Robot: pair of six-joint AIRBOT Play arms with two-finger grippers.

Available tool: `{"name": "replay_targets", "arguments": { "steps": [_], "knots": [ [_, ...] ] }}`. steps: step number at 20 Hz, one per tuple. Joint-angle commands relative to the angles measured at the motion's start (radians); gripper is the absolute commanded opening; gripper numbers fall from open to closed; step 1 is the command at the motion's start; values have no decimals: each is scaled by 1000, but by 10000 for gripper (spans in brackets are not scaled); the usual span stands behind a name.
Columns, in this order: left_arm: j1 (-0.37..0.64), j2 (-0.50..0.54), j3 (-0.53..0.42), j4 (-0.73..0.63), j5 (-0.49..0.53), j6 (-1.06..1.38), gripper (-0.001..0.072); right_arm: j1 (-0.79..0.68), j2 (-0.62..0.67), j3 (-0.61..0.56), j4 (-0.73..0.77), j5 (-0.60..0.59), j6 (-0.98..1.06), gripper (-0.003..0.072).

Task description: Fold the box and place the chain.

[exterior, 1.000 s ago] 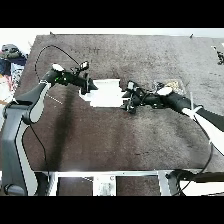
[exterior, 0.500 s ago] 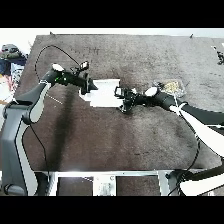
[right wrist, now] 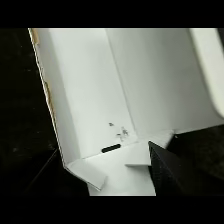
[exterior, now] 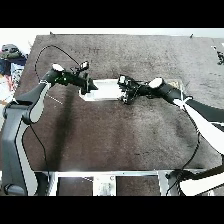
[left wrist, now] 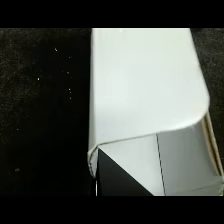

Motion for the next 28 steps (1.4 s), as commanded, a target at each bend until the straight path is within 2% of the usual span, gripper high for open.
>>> {"name": "replay_targets", "arguments": {
  "steps": [1, 7, 10, 20, 25, 28],
  "knots": [
    [0, -1, 0, 0, 1, 0, 13, -28, -5, 33, 0, 19, 13, 600],
    [0, -1, 0, 0, 1, 0, 13, -50, -98, 173, -23, 123, 13, 601],
    [0, -1, 0, 0, 0, 0, 13, -66, -163, 255, -42, 245, 16, 601],
    [0, -1, 0, 0, 0, 0, 13, -102, -347, 500, -12, 509, 16, 601],
    [0, -1, 0, 0, 0, 0, 13, -99, -408, 529, 10, 584, 17, 600],
    [0, -1, 0, 0, 0, 0, 13, -99, -431, 529, 16, 576, 16, 599]
  ]
}}
